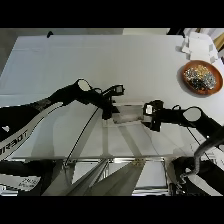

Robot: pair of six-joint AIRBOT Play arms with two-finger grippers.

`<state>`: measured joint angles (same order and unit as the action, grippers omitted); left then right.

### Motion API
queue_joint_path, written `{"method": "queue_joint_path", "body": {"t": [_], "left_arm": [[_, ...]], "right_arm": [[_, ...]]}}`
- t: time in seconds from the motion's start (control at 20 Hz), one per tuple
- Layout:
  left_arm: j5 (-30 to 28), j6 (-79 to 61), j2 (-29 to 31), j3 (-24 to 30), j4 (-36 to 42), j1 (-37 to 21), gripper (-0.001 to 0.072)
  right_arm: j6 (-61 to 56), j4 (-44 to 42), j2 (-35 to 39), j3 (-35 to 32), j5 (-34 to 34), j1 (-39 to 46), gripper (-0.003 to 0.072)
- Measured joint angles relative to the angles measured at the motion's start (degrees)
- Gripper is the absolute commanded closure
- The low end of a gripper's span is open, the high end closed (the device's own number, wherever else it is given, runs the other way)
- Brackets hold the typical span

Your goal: Fold the box and place the chain.

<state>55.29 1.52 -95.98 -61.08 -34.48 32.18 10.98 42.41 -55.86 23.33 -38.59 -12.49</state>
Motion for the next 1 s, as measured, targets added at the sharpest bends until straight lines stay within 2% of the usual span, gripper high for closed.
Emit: {"method": "queue_joint_path", "body": {"t": [0.5, 1.0], "left_arm": [[0.02, -0.02, 0.0, 0.0, 0.0, 0.0, 0.0697], [0.22, -0.2, 0.02, 0.0, 0.0, 0.02, 0.0697]], "right_arm": [[8.57, -5.2, -7.39, 1.99, -3.04, 0.83, 0.0002], [9.35, -5.81, -12.15, 3.58, -8.98, 1.53, 0.0005]]}}
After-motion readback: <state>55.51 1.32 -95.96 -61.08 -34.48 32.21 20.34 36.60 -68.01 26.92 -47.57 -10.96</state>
